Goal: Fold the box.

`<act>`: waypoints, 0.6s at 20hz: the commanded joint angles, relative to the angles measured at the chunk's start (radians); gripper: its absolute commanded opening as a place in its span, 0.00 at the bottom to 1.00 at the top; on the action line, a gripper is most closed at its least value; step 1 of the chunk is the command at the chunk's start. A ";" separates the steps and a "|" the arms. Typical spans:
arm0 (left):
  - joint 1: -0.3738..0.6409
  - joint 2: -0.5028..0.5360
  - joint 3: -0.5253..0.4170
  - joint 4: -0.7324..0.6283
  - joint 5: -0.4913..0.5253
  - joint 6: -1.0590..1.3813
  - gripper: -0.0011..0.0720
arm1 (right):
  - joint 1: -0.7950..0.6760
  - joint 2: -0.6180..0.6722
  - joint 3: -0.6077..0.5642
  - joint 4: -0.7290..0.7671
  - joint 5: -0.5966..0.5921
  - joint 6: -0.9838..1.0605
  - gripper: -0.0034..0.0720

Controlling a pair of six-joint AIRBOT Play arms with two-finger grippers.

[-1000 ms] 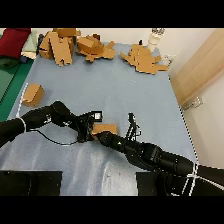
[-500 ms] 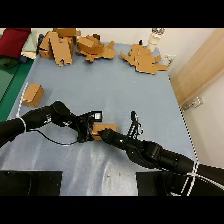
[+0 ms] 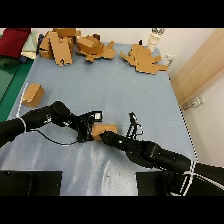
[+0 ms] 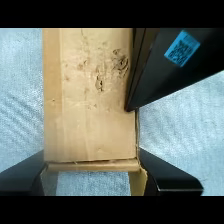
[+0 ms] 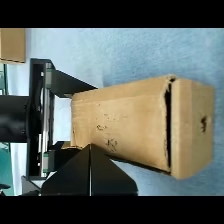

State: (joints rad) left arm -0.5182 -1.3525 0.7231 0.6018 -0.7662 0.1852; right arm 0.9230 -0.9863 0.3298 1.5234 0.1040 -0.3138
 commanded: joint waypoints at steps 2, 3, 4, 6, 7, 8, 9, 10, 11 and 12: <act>0.000 0.001 0.001 0.000 -0.002 0.000 0.45 | 0.000 -0.026 0.002 0.000 0.063 0.000 0.05; 0.000 0.001 0.001 0.000 -0.001 0.000 0.45 | 0.000 -0.018 0.005 0.000 0.086 0.000 0.05; 0.000 0.001 0.000 0.000 -0.001 0.000 0.45 | -0.001 0.001 0.010 -0.002 0.084 -0.002 0.05; 0.000 0.001 0.001 0.000 -0.001 0.000 0.45 | -0.002 0.061 0.011 -0.001 0.056 -0.032 0.05; 0.000 0.001 0.001 0.000 -0.001 0.000 0.45 | -0.008 0.104 0.011 -0.001 0.012 -0.047 0.05; 0.000 0.001 0.001 0.000 -0.001 0.000 0.45 | -0.024 0.150 0.011 -0.002 -0.045 -0.068 0.05; 0.000 0.001 0.001 0.000 -0.001 0.000 0.45 | -0.043 0.200 0.011 -0.002 -0.117 -0.088 0.05; 0.000 0.001 0.001 0.000 -0.001 0.000 0.45 | -0.071 0.253 0.011 -0.007 -0.208 -0.091 0.05; 0.000 0.001 0.001 0.000 -0.001 0.000 0.45 | -0.098 0.301 0.011 -0.025 -0.291 -0.089 0.05; 0.000 0.001 0.001 0.000 -0.001 0.000 0.45 | -0.127 0.350 0.011 -0.040 -0.372 -0.087 0.05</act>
State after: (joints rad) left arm -0.5182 -1.3525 0.7231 0.6018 -0.7670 0.1837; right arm 0.8524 -0.7559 0.3397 1.5108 -0.0502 -0.3824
